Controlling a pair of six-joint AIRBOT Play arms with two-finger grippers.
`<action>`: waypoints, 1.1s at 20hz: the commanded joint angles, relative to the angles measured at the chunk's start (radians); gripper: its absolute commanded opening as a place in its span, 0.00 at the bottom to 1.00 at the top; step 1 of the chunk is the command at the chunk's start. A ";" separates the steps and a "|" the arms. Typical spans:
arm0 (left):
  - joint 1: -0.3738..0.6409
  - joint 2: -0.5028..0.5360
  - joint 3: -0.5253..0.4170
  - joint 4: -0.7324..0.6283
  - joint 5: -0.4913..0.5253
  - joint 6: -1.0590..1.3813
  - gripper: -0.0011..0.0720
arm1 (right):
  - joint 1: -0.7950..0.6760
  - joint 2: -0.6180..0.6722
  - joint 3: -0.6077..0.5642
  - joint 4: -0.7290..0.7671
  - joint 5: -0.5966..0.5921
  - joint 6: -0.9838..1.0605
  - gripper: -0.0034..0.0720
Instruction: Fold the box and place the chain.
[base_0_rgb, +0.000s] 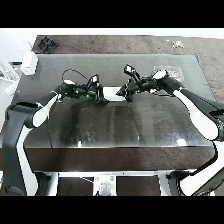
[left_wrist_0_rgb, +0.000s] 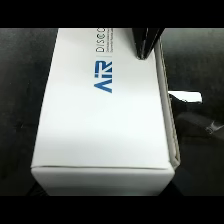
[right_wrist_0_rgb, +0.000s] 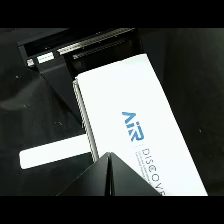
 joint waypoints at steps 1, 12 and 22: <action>-0.001 0.000 0.000 -0.002 0.001 -0.001 0.67 | 0.018 0.029 0.016 -0.070 0.005 0.064 0.05; -0.001 0.000 0.000 -0.002 0.000 -0.001 0.67 | -0.052 0.468 -0.003 -0.019 0.002 0.264 0.05; -0.004 0.000 0.000 -0.010 -0.009 -0.002 0.66 | -0.208 0.832 -0.406 -0.014 -0.064 0.357 0.06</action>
